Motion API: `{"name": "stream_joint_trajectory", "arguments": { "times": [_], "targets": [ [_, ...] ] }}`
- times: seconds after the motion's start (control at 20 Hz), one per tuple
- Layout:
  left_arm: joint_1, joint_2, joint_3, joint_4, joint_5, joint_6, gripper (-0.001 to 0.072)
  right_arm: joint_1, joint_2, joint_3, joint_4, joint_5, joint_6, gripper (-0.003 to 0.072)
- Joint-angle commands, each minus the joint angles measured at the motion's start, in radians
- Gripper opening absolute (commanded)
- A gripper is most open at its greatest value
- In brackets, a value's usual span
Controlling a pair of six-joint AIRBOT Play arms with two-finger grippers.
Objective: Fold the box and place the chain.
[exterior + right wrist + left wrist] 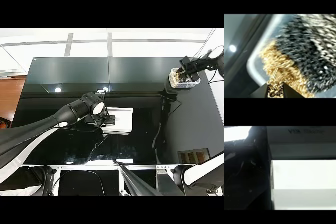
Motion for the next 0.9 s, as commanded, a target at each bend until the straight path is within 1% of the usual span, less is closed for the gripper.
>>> {"name": "stream_joint_trajectory", "arguments": {
  "times": [0.0,0.3,0.55,0.7,0.75,0.85],
  "targets": [
    [0.0,0.0,0.001,0.0,0.001,0.0,0.0027,-0.001,0.067,0.089,0.003,0.082,-0.137,0.0007],
    [0.0,0.0,0.001,0.0,0.002,0.0,0.0027,-0.001,0.167,0.286,0.003,0.234,-0.247,0.0007],
    [0.0,0.0,0.001,0.0,0.002,0.0,0.0027,-0.001,0.335,0.296,0.003,0.231,-0.343,0.0006],
    [0.0,0.0,0.001,0.0,0.002,0.0,0.0027,0.002,0.431,0.296,0.018,0.261,-0.395,0.0007],
    [0.0,0.0,0.001,0.0,0.002,0.0,0.0027,0.002,0.461,0.296,0.045,0.27,-0.431,0.0006],
    [0.0,0.0,0.001,0.0,0.005,0.0,0.0027,-0.013,0.511,0.295,0.204,0.279,-0.48,0.0007]
  ]
}}
